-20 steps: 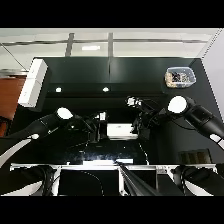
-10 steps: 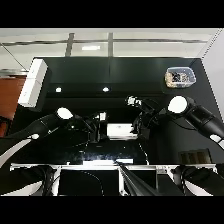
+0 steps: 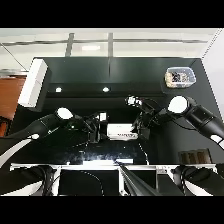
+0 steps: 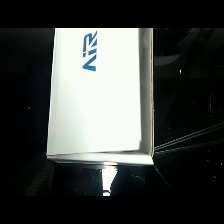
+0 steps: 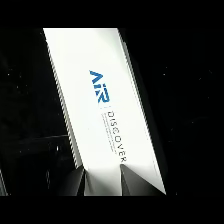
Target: Fold the box and place the chain.
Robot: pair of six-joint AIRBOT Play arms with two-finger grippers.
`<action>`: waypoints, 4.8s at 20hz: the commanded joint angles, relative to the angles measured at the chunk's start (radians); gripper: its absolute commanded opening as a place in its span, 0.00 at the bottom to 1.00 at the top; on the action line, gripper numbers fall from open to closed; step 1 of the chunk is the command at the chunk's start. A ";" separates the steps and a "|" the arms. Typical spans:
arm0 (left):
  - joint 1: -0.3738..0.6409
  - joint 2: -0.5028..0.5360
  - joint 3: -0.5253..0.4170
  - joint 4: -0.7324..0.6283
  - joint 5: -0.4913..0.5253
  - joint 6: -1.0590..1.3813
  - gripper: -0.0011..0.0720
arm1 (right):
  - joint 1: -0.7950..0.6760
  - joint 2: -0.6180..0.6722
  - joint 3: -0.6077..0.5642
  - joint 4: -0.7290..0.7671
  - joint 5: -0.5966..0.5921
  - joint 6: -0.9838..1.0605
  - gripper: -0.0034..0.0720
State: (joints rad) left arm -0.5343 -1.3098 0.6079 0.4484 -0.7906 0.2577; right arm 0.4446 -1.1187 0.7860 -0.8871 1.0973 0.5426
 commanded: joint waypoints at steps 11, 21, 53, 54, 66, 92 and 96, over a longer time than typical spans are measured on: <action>0.000 -0.001 0.001 0.000 0.002 0.000 0.52 | 0.032 -0.002 -0.001 -0.015 0.005 0.004 0.39; 0.000 -0.001 0.001 0.000 0.002 0.000 0.52 | 0.037 -0.009 -0.044 -0.011 -0.028 0.004 0.39; 0.000 -0.001 0.001 0.000 0.002 0.000 0.52 | -0.066 -0.164 -0.132 0.354 -0.047 0.452 0.09; 0.000 -0.001 0.001 0.000 0.002 0.000 0.52 | -0.067 -0.164 -0.132 0.354 -0.046 0.452 0.09; 0.000 -0.001 0.001 -0.002 0.002 0.000 0.52 | -0.408 0.039 -0.096 0.349 0.261 0.456 0.10; -0.256 -0.088 0.323 0.228 0.047 -0.475 0.99 | -0.685 0.193 -0.088 0.351 0.175 0.373 0.10; -0.256 -0.089 0.323 0.255 0.030 -0.475 0.99 | -0.685 0.193 -0.088 0.351 0.174 0.369 0.10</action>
State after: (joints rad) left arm -0.7853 -1.3891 0.9253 0.6903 -0.7452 -0.2169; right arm -0.2405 -0.9264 0.6979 -0.5365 1.2743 0.9157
